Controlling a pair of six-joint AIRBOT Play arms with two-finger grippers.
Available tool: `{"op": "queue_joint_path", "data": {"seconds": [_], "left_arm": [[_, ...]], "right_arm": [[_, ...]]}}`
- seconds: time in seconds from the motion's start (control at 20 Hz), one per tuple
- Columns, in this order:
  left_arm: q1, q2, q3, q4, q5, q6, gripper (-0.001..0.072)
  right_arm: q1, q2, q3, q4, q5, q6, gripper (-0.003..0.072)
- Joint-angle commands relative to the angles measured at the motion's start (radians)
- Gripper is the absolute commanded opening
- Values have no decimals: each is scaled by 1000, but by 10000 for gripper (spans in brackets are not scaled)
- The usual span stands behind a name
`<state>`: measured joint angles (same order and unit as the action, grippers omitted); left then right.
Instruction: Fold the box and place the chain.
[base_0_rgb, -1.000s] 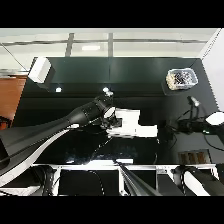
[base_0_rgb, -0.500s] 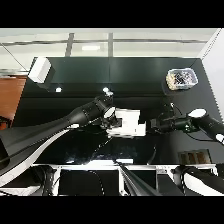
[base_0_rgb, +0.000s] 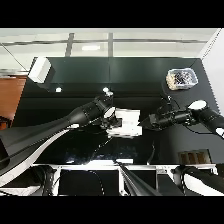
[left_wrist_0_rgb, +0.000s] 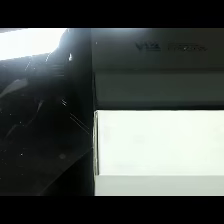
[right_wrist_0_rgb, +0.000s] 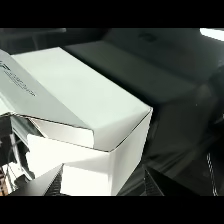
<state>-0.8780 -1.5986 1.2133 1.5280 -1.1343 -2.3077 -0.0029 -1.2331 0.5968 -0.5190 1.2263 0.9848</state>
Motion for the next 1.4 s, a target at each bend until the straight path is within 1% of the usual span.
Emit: {"op": "queue_joint_path", "data": {"seconds": [0.0, 0.1, 0.2, 0.25, 0.3, 0.35, 0.8, 0.95, 1.1, 1.35], "left_arm": [[1, 0, 1, 0, 1, 0, 28], [1, 0, 1, 0, 1, 0, 29], [1, 0, 1, 0, 1, 0, 29], [1, 0, 1, 0, 1, 0, 29], [1, 0, 1, 0, 1, 0, 29], [1, 0, 1, 0, 2, 0, 29], [1, 0, 1, 0, 4, 0, 28], [1, 0, 1, 0, 4, 0, 29], [1, 0, 1, 0, 5, 0, 29], [1, 0, 1, 0, 5, 0, 29]], "right_arm": [[52, -1, 5, -19, -16, 78, 532], [100, -1, 11, -24, -58, 177, 532], [148, 0, 39, -34, -85, 226, 531], [171, -1, 53, -46, -108, 259, 462], [195, -1, 69, -79, -137, 298, 346], [219, -1, 81, -121, -163, 356, 337], [440, -1, 162, -533, -253, 715, 337], [529, -9, 218, -724, -245, 910, 337], [616, -35, 272, -876, -209, 1107, 337], [696, -83, 290, -959, -157, 1253, 337]]}}
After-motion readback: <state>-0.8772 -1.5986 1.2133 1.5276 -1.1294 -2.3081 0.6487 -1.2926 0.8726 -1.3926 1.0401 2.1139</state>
